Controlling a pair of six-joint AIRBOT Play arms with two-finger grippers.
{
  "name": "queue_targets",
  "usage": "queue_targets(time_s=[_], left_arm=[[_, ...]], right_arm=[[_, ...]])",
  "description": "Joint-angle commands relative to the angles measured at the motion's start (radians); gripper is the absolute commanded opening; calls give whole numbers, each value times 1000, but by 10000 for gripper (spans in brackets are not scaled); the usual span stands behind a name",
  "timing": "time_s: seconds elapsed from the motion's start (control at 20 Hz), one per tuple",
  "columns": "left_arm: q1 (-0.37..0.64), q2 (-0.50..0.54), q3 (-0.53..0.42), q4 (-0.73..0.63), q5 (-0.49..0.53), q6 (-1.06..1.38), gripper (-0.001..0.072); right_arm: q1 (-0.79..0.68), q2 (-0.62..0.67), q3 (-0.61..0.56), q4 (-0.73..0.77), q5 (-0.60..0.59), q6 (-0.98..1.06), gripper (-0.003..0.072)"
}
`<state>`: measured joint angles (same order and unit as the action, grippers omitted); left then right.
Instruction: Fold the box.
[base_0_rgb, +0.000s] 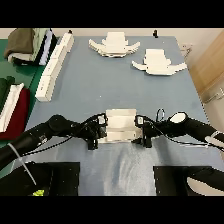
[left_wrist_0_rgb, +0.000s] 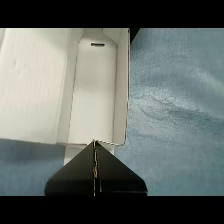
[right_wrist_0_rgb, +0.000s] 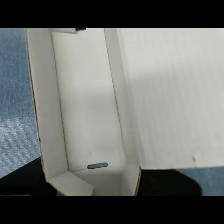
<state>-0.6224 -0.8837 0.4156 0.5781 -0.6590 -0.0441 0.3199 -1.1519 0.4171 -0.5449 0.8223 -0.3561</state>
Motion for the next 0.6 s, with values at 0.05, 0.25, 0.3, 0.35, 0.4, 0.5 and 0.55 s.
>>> queue_targets(time_s=[0.05,0.25,0.3,0.35,0.4,0.5,0.55], left_arm=[[1,201,1,254,-52,-595,17],[30,358,3,440,-40,-1218,17],[60,362,3,527,-72,-1432,16],[103,356,2,620,-131,-1643,17],[146,344,0,687,-182,-1794,16],[227,310,-2,726,-221,-1924,16],[257,286,-2,715,-224,-1923,16]], right_arm=[[0,0,0,0,0,0,542],[0,0,0,0,0,0,542],[0,0,0,0,0,0,542],[0,0,0,0,0,0,542],[0,0,0,0,0,0,542],[0,0,0,0,0,0,542],[0,0,0,-1,0,0,542]])
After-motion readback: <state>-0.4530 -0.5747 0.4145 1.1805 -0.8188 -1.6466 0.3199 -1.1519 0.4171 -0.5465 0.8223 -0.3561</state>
